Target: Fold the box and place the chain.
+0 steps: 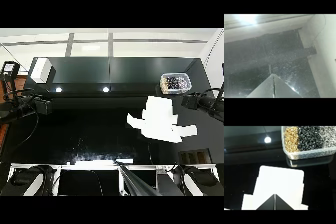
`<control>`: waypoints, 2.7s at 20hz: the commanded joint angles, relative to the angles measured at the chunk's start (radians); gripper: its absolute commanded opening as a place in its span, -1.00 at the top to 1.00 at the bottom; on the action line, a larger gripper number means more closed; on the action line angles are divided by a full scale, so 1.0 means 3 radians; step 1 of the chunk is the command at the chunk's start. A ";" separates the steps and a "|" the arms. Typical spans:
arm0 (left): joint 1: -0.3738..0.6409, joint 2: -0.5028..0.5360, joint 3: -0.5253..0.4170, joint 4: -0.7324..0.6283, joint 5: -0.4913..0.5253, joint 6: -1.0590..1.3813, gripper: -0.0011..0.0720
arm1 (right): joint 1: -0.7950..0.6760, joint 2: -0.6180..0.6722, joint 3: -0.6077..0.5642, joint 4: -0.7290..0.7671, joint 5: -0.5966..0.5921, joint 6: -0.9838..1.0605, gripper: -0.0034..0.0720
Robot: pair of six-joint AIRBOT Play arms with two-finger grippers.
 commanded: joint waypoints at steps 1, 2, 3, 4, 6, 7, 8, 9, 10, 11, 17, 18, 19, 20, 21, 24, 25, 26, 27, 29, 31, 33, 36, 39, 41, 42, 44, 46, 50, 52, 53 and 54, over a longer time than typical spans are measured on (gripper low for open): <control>-0.0003 0.0003 -0.0001 0.0000 0.0000 0.0000 0.89 | 0.0000 0.0001 -0.0001 0.0000 0.0000 0.0001 0.84; -0.0003 0.0003 -0.0001 0.0000 0.0000 0.0000 0.89 | 0.0001 0.0001 -0.0001 0.0000 0.0000 0.0001 0.84; -0.0003 0.0003 -0.0001 0.0000 0.0000 0.0001 0.89 | 0.0001 0.0001 -0.0001 0.0000 0.0000 0.0001 0.84; -0.0003 0.0003 -0.0001 0.0000 0.0000 0.0001 0.89 | 0.0001 0.0001 -0.0001 0.0000 0.0000 0.0001 0.84; -0.0003 0.0003 -0.0001 0.0000 0.0000 0.0000 0.88 | 0.0001 0.0001 -0.0001 0.0000 0.0000 0.0001 0.84; -0.0003 0.0003 -0.0001 0.0000 0.0000 0.0001 0.89 | 0.0000 0.0001 -0.0001 0.0000 0.0000 0.0001 0.84; -0.0003 0.0003 -0.0001 0.0000 0.0000 0.0000 0.89 | 0.0001 0.0001 -0.0001 0.0000 0.0000 0.0001 0.84; -0.0003 0.0003 -0.0001 0.0000 0.0000 0.0000 0.89 | 0.0001 0.0001 -0.0001 0.0000 0.0000 0.0001 0.84; -0.0003 0.0003 -0.0001 0.0000 0.0000 0.0001 0.89 | 0.0000 0.0001 -0.0001 0.0000 0.0000 0.0001 0.84; -0.0003 0.0003 -0.0001 0.0000 0.0000 0.0000 0.89 | 0.0000 0.0001 -0.0001 0.0000 0.0000 0.0001 0.84; -0.0003 0.0003 -0.0001 -0.0001 0.0015 0.0000 0.89 | 0.0001 0.0001 -0.0001 0.0027 -0.0003 0.0003 0.84; -0.0004 0.0003 -0.0001 -0.0010 0.0064 0.0000 0.88 | 0.0001 0.0001 -0.0001 0.0025 -0.0005 0.0003 0.84; -0.0003 0.0003 -0.0001 -0.0053 0.0134 0.0000 0.89 | 0.0001 0.0001 -0.0001 0.0031 -0.0043 0.0003 0.84; -0.0004 0.0001 -0.0001 -0.0066 0.0202 0.0001 0.89 | 0.0001 0.0001 -0.0001 0.0048 -0.0089 0.0003 0.84; -0.0004 -0.0005 -0.0001 -0.0089 0.0231 0.0000 0.89 | 0.0001 -0.0004 -0.0005 0.0043 -0.0103 0.0000 0.83; -0.0005 -0.0089 -0.0001 -0.0159 0.0298 -0.0011 -0.90 | 0.0000 -0.0111 -0.0028 -0.0127 -0.0013 -0.0020 -0.99; -0.0003 -0.0127 -0.0001 -0.0221 0.0277 -0.0024 -0.95 | -0.0001 -0.0172 -0.0028 -0.0376 0.0078 -0.0001 -0.99; -0.0006 -0.0150 -0.0001 -0.0256 0.0247 -0.0024 -0.95 | -0.0031 -0.0239 -0.0028 -0.0823 0.0211 0.0196 -0.99; -0.0009 -0.0168 -0.0001 -0.0303 0.0242 -0.0024 -0.95 | -0.0139 -0.0294 -0.0025 -0.1286 0.0342 0.0506 -0.99; -0.0009 -0.0181 -0.0001 -0.0324 0.0249 -0.0023 -0.95 | -0.0643 -0.0397 -0.0025 -0.1649 0.0492 0.0771 -0.99; -0.0009 -0.0183 -0.0001 -0.0326 0.0252 -0.0024 -0.95 | -0.1320 -0.0600 -0.0027 -0.1076 0.0645 0.0603 -0.99; -0.0009 -0.0186 -0.0001 -0.0324 0.0253 -0.0024 -0.95 | -0.1884 -0.0958 -0.0025 0.0048 0.0909 -0.0328 -0.99; -0.0009 -0.0186 -0.0001 -0.0318 0.0264 -0.0023 -0.95 | -0.2279 -0.1472 -0.0024 0.0585 0.1316 -0.0851 -0.99; -0.0009 -0.0187 -0.0001 -0.0314 0.0271 -0.0023 -0.95 | -0.2349 -0.1897 -0.0024 0.0481 0.1461 -0.1134 -0.99; -0.0009 -0.0188 -0.0001 -0.0322 0.0271 -0.0023 -0.95 | -0.2332 -0.2093 -0.0024 0.0629 0.1446 -0.1397 -0.99; -0.0009 -0.0193 -0.0001 -0.0326 0.0271 -0.0023 -0.95 | -0.2333 -0.2162 -0.0024 0.0763 0.1422 -0.1527 -0.99; -0.0009 -0.0230 -0.0001 -0.0340 0.0270 -0.0023 -0.95 | -0.2333 -0.2256 0.0015 0.1024 0.1350 -0.1705 -0.99; -0.0009 -0.0296 -0.0001 -0.0369 0.0270 -0.0023 -0.95 | -0.2333 -0.2275 0.0081 0.1110 0.1363 -0.1768 -0.96; -0.0009 -0.0402 -0.0001 -0.0468 0.0289 -0.0023 -0.91 | -0.2333 -0.2275 0.0161 0.1111 0.1621 -0.1867 0.68; -0.0009 -0.0422 -0.0001 -0.0477 0.0313 -0.0023 -0.91 | -0.2333 -0.2275 0.0193 0.1138 0.1766 -0.1921 0.74; -0.0009 -0.0423 -0.0001 -0.0478 0.0332 -0.0023 -0.91 | -0.2332 -0.2274 0.0203 0.1176 0.1829 -0.1956 0.74; -0.0009 -0.0423 -0.0001 -0.0478 0.0354 -0.0023 -0.91 | -0.2333 -0.2274 0.0202 0.1244 0.1882 -0.1990 0.74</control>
